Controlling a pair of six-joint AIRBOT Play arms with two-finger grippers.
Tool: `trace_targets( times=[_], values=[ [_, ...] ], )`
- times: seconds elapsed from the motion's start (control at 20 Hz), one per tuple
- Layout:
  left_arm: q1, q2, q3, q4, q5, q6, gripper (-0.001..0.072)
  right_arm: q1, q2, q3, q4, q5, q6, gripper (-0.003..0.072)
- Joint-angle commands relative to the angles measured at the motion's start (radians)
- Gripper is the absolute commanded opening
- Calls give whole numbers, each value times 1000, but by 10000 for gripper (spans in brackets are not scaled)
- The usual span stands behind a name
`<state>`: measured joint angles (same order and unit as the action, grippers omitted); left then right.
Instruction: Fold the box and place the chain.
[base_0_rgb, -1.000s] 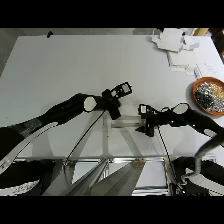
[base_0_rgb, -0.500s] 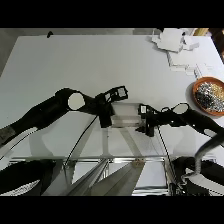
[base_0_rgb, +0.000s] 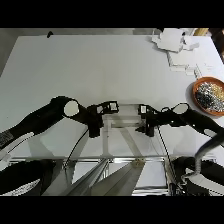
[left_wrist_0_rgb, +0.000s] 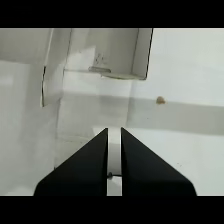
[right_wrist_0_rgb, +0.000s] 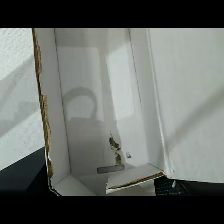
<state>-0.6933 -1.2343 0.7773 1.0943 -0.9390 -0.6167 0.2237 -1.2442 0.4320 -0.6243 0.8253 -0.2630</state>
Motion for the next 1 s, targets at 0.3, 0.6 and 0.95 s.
trace_targets(
  times=[0.3,0.6,0.95],
  values=[
    [38,-10,-18,-13,127,326,361,0,0,0,0,0,0,295],
    [31,-86,-18,-65,245,352,361,0,0,0,0,0,0,295],
    [-11,-93,-19,-125,184,446,265,0,0,0,0,0,0,295]
  ],
)
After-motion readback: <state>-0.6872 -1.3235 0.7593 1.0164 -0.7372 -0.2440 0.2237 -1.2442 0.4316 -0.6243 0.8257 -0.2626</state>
